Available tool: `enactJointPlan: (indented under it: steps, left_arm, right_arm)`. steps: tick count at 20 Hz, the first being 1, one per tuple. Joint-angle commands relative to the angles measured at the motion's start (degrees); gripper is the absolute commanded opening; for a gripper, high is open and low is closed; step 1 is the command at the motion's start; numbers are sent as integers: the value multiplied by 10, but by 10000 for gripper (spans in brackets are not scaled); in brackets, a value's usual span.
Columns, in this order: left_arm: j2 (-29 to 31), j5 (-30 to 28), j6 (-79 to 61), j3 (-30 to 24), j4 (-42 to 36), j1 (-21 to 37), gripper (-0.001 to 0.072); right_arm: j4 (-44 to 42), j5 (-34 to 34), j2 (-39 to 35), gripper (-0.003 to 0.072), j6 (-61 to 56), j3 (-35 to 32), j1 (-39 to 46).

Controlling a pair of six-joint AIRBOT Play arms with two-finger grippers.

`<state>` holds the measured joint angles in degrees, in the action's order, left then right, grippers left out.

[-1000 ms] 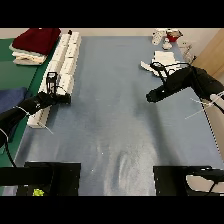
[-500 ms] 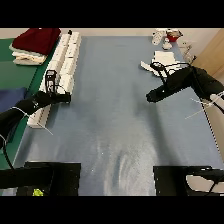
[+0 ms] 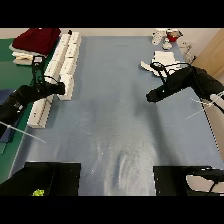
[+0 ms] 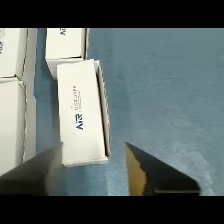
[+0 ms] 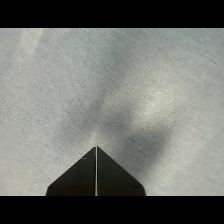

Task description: Fold the box.

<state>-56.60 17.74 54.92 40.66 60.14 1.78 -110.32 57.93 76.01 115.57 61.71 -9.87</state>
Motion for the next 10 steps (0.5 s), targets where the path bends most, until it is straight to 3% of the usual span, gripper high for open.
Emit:
enactJointPlan:
  steps: [1, 6, 8, 10]
  left_arm:
    - [62, 114, 5, 1, -10, 0, 13]
    - [73, 339, 23, 0, -100, -22, 13]
    - [66, 367, 76, 0, -99, -74, 12]
    - [54, 360, 118, 0, -91, -139, 13]
  right_arm:
    - [0, 0, 0, 7, 0, 0, 0]
    - [0, 0, 0, 8, 0, 0, 0]
    - [0, 0, 0, 8, 0, 0, 0]
    - [0, 0, 0, 7, 0, 0, 0]
